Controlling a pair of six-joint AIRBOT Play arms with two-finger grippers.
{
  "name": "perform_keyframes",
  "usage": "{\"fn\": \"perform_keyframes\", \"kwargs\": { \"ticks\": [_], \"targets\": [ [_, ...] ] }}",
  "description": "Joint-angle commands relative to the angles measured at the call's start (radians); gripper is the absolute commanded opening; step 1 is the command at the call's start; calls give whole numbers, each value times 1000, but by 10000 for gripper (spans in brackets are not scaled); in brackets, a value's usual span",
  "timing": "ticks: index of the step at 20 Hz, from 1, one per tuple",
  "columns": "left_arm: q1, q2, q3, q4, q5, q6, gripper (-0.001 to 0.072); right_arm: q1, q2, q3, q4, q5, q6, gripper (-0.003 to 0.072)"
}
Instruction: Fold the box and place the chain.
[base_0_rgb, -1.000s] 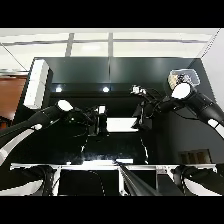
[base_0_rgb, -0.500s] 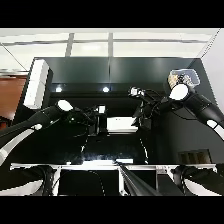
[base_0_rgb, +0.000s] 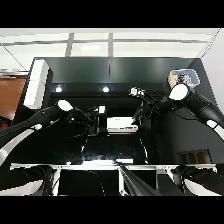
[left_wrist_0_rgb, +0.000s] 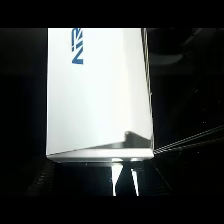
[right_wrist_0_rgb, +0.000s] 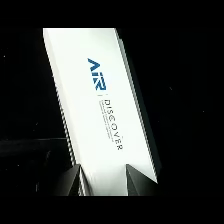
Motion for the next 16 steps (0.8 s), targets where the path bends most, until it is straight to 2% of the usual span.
{"fn": "perform_keyframes", "kwargs": {
  "ticks": [1, 12, 16],
  "targets": [
    [0, -1, 0, 0, 0, 0, 467, 20, 0, -1, -27, -11, 4, 312],
    [0, -1, 0, 0, 0, 0, 467, 29, 0, -3, -39, -23, 11, 312],
    [0, -1, 0, 0, 0, 0, 467, 29, 0, -3, -38, 5, 11, 312]
  ]
}}
